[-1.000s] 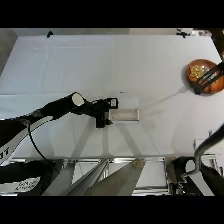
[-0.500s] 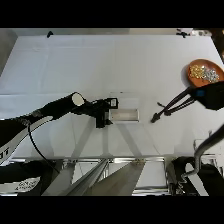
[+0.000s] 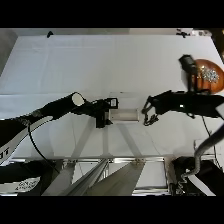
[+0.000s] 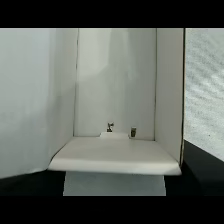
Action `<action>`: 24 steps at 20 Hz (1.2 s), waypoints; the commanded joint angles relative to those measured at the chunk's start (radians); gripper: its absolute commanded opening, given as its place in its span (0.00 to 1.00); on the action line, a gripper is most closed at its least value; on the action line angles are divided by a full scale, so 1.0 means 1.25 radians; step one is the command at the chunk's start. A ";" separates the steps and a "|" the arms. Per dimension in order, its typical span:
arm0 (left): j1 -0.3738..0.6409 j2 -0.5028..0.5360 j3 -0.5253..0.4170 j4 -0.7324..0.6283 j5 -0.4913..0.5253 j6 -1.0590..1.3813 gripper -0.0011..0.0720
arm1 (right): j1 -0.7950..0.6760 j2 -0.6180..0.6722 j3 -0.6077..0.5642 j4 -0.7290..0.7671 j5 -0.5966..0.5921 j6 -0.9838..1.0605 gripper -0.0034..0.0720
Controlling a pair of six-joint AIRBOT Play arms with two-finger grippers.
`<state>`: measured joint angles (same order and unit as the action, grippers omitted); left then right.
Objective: Fold the box and place the chain.
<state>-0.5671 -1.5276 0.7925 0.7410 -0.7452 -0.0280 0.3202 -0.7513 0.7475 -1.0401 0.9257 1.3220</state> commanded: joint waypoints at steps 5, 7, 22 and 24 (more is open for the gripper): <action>0.000 0.000 0.000 0.000 0.000 0.000 0.31 | 0.204 -0.275 -0.015 -0.001 -0.188 0.011 0.05; 0.000 0.000 0.000 0.000 0.000 0.000 0.31 | 0.226 -0.305 -0.015 0.001 -0.215 0.011 0.05; 0.000 0.000 0.000 0.000 0.000 0.000 0.31 | 0.282 -0.335 -0.011 -0.013 -0.213 0.013 0.50; 0.000 0.000 0.000 0.000 0.000 0.000 0.31 | 0.282 -0.285 -0.009 -0.056 -0.171 0.014 0.50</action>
<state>-0.5671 -1.5276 0.7925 0.7410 -0.7452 -0.0277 0.6716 -1.1675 0.7341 -1.0576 0.6556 1.3388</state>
